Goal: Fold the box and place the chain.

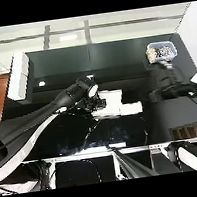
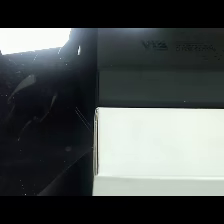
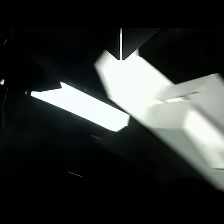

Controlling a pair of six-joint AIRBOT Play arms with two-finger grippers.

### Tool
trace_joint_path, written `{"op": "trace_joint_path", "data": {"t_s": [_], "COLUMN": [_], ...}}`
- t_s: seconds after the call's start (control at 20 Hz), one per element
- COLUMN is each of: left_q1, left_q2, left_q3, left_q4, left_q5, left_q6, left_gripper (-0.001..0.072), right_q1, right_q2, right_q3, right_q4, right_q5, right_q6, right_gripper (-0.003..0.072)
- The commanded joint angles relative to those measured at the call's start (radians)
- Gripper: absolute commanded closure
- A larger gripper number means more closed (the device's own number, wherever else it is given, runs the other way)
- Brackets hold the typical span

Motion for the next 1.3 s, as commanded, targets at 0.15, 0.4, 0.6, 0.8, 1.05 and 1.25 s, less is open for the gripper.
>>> {"op": "trace_joint_path", "data": {"t_s": [0.15, 0.4, 0.6, 0.8, 1.05, 1.25], "left_q1": [0.000, 0.000, 0.000, 0.000, 0.000, 0.000], "left_q2": [0.000, 0.000, 0.000, 0.000, 0.000, 0.000], "left_q3": [0.000, 0.000, 0.000, 0.000, 0.000, 0.000], "left_q4": [0.000, 0.000, 0.000, 0.000, 0.000, 0.000], "left_q5": [0.000, -0.001, -0.001, 0.000, 0.000, 0.000], "left_q6": [0.000, 0.000, 0.000, 0.000, 0.000, 0.000], "left_gripper": [0.0681, 0.0681, 0.0681, 0.0681, 0.0681, 0.0681], "right_q1": [-0.267, 0.056, 0.216, 0.225, 0.251, 0.308], "right_q2": [-0.061, -0.221, -0.260, -0.260, -0.260, -0.260], "right_q3": [-0.258, -0.250, -0.121, -0.024, -0.006, 0.011], "right_q4": [0.128, 0.466, 0.458, 0.444, 0.448, 0.388], "right_q5": [-0.056, -0.167, -0.152, -0.065, -0.019, -0.051], "right_q6": [0.317, 0.144, 0.112, 0.126, 0.142, 0.210], "right_gripper": [0.0675, 0.0674, 0.0674, 0.0012, 0.0140, 0.0212]}}
